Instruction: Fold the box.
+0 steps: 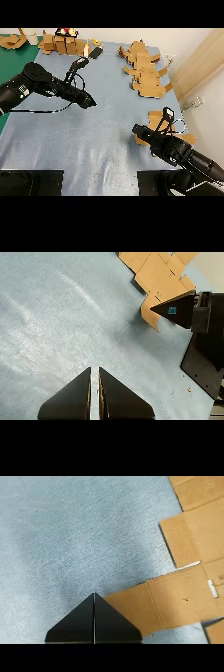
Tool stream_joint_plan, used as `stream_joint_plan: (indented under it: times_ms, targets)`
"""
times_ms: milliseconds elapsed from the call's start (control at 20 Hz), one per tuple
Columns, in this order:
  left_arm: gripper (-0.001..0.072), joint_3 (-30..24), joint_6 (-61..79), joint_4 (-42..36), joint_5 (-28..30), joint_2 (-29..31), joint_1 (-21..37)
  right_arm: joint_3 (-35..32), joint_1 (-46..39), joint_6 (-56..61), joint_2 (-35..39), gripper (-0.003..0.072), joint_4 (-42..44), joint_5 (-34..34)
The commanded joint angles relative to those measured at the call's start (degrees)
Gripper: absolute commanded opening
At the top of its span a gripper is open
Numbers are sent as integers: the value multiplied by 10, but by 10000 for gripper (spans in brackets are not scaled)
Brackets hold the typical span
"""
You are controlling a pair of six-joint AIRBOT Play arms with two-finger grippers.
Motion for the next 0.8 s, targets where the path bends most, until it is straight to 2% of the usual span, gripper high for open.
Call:
stream_joint_plan:
  times_ms: [0, 750]
  targets:
    - [94, 0, 0, 1, 0, -1, 0, 0, 0, 0, 0, 1, 0, 1]
    - [94, 0, 0, 0, 0, -2, 0, 0, 0, 18, 0, 2, 6, 5]
